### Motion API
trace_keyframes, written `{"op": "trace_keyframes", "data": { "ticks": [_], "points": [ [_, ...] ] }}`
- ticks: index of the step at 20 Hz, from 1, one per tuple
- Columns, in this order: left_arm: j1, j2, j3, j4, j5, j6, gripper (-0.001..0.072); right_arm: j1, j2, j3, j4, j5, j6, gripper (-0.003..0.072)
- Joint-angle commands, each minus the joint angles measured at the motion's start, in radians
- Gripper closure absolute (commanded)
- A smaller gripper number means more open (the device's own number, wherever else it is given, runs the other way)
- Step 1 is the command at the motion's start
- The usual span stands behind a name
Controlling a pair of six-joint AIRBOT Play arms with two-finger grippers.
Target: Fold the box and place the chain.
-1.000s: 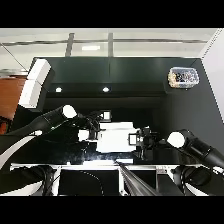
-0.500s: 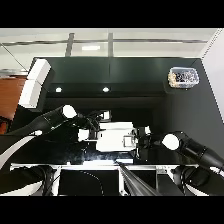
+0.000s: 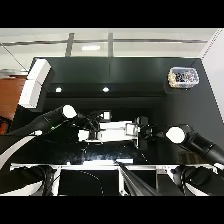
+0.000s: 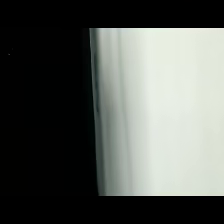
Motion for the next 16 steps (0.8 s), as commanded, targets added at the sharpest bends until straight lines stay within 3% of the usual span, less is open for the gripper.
{"op": "trace_keyframes", "data": {
  "ticks": [1,8,13,16],
  "points": [
    [-0.001,0.0,-0.001,0.0,-0.026,0.0,0.0677,-0.046,0.008,0.011,-0.002,0.062,0.006,-0.0027],
    [-0.001,0.0,-0.001,0.0,-0.027,0.0,0.0677,-0.065,0.0,0.011,0.075,0.011,-0.002,-0.0026],
    [-0.001,0.0,-0.001,0.0,-0.027,0.0,0.0677,-0.066,-0.058,0.011,0.195,0.047,-0.101,-0.0026],
    [-0.001,0.0,-0.001,0.0,-0.026,0.0,0.0677,-0.066,-0.097,0.011,0.359,0.118,-0.247,-0.0026]
  ]
}}
